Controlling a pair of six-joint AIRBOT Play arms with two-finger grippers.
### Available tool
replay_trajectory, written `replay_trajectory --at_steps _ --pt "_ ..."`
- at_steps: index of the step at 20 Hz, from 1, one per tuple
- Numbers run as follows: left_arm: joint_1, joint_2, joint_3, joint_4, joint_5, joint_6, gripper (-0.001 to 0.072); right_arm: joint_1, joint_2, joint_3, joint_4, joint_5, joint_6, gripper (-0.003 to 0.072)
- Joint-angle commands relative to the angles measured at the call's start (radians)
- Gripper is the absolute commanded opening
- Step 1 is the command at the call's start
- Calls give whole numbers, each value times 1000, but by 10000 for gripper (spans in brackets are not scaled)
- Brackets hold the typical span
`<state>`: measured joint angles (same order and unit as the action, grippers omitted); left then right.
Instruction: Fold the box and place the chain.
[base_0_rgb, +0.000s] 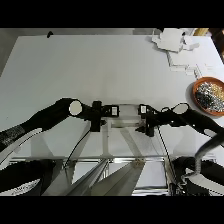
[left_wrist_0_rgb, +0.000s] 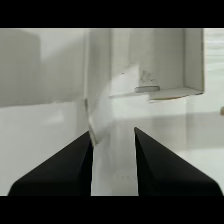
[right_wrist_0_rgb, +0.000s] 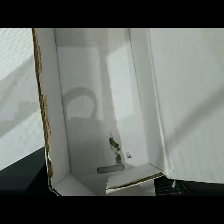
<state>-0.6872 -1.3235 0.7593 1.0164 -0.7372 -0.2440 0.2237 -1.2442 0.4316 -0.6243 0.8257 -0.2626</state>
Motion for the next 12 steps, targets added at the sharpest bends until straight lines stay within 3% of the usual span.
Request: replay_trajectory --at_steps 1,7,12 --pt "-20 -4 -1 -78 -17 117 265 0 0 0 0 0 0 295" --pt "-45 -19 -1 -152 7 188 262 0 0 0 0 0 0 295" --pt "-57 -42 -1 -200 30 188 162 0 0 0 0 0 0 295"
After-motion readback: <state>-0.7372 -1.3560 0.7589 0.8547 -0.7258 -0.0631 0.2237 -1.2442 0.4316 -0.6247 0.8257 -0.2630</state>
